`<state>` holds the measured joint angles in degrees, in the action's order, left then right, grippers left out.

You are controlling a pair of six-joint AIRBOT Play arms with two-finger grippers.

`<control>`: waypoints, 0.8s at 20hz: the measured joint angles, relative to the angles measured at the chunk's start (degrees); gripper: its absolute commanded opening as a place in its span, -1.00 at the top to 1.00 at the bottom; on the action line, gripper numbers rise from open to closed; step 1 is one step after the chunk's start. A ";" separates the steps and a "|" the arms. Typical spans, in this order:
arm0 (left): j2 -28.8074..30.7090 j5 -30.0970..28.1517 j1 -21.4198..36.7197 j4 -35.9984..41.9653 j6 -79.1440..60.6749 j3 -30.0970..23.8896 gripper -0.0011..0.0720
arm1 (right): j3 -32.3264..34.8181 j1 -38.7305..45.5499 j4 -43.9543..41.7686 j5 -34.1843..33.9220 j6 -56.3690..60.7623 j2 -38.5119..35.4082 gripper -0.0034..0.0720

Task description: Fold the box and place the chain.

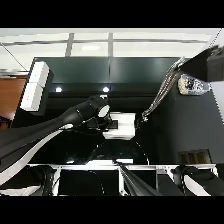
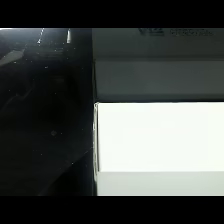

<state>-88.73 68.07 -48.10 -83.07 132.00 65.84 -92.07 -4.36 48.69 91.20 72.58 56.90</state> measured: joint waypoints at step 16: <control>0.00 -0.04 0.00 0.00 0.02 0.00 0.89 | 19.08 -3.48 -23.82 -1.42 -9.03 0.00 0.88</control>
<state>-88.73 68.03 -48.10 -83.07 132.03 65.84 -72.99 -7.84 24.86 89.78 63.55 56.90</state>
